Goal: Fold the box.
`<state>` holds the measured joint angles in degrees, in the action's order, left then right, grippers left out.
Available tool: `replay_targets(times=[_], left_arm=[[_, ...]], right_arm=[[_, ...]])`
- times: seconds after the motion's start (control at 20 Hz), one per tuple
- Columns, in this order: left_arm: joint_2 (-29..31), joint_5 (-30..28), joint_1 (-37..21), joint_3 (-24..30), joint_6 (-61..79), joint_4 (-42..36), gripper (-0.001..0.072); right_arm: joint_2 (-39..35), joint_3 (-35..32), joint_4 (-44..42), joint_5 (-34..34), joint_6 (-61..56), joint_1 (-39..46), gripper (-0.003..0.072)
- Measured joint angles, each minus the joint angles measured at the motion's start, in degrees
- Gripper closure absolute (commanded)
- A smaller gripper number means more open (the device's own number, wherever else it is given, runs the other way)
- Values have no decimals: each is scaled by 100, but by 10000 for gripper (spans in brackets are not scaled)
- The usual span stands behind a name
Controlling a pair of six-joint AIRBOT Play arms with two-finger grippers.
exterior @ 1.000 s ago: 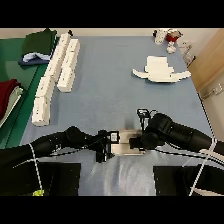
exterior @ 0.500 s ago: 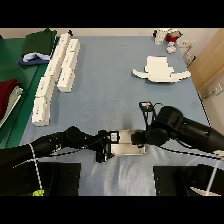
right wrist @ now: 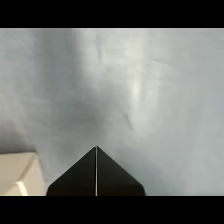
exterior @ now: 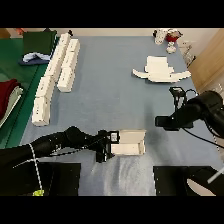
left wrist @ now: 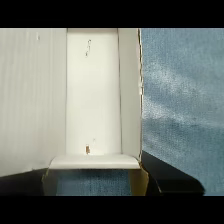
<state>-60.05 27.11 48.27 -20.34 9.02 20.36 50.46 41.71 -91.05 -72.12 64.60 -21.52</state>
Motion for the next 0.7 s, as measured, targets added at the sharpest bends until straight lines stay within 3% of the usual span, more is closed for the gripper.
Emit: replay_targets(times=[0.2, 0.4, 0.55, 0.7], left_arm=[[0, 0, 0, 0, 0, -2, 195], [0, 0, 0, 2, 0, 0, 196], [0, 2, 0, 0, 0, 0, 195], [0, 2, 0, 0, 0, 0, 195]], right_arm=[[1049, -11, -2767, 560, 2358, 1558, 685], [2247, 79, -4760, -46, 4190, 2083, 686], [2804, 101, -5560, -839, 5139, 2081, 686], [2914, 59, -5897, -1401, 5707, 1834, 685]])
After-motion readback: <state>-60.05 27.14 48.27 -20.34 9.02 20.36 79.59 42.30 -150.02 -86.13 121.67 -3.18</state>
